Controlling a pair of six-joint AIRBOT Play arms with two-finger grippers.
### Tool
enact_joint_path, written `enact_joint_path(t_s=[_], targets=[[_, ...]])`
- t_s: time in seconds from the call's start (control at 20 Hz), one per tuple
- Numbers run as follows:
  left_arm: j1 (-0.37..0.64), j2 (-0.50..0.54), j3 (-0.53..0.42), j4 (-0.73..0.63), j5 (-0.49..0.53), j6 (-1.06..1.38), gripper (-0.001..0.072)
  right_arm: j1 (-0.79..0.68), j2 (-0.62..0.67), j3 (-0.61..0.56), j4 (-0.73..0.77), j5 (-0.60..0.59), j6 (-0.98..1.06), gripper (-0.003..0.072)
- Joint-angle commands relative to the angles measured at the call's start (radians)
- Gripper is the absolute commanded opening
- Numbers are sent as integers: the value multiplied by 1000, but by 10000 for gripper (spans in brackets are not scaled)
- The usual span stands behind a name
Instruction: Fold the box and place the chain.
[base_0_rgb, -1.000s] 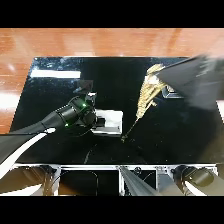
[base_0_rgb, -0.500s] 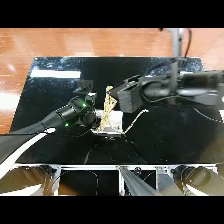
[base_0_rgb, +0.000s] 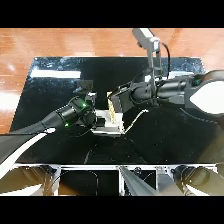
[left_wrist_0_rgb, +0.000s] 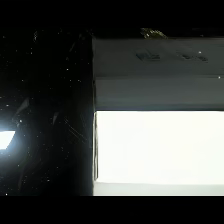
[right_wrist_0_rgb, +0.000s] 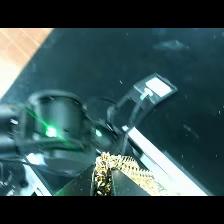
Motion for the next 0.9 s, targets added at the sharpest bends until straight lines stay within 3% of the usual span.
enact_joint_path(t_s=[0.0,0.45,0.5,0.55,0.6,0.75,0.85], targets=[[0,-1,0,0,-1,0,20,0,-5,-63,-6,-2,8,39],[0,-1,0,0,-1,0,20,0,-101,-206,-6,-38,7,41],[0,-1,0,0,-1,0,20,0,-107,-212,-6,-24,7,71],[0,-1,0,0,-1,0,20,0,-108,-214,-7,-6,7,420],[0,-1,0,0,-1,0,20,0,-107,-213,-7,8,7,669],[0,-1,0,0,0,0,20,-32,-71,-213,-11,96,-15,668],[0,-1,0,0,0,0,20,-87,-14,-214,-103,216,-35,668]])
